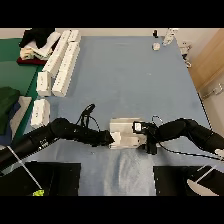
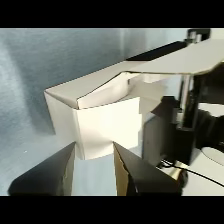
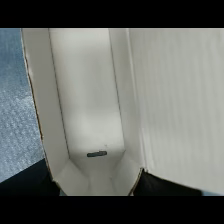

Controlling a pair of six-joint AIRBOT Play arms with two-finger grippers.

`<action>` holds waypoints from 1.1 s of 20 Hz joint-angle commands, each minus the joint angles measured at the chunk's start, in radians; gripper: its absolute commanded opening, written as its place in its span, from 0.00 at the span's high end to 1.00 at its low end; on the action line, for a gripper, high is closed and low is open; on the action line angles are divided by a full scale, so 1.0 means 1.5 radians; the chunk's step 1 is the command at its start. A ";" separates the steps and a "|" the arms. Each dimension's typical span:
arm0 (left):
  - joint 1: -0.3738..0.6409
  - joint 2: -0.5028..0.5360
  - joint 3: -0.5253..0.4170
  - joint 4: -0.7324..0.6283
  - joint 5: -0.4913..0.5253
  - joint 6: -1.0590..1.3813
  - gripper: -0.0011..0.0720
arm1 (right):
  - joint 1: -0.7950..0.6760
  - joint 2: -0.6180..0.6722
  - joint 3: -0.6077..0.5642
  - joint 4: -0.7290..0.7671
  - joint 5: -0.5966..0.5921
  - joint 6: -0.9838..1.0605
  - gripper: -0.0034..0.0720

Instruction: Fold the box.

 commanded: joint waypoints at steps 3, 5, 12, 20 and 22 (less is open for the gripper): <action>-0.115 -0.042 0.074 0.271 0.020 -0.336 0.52 | 0.001 0.001 0.000 0.000 0.000 0.000 0.26; -0.139 -0.074 0.115 0.345 -0.012 -0.418 0.52 | 0.001 0.001 0.000 0.000 0.000 0.000 0.26; -0.176 -0.204 0.269 0.493 -0.192 -0.575 0.52 | 0.001 0.001 0.000 0.000 0.000 0.000 0.26; -0.220 -0.322 0.363 0.535 -0.270 -0.596 0.52 | 0.001 0.001 0.000 0.000 0.000 0.000 0.26; -0.225 -0.338 0.376 0.537 -0.268 -0.596 0.52 | 0.001 0.001 0.000 0.000 0.000 0.000 0.26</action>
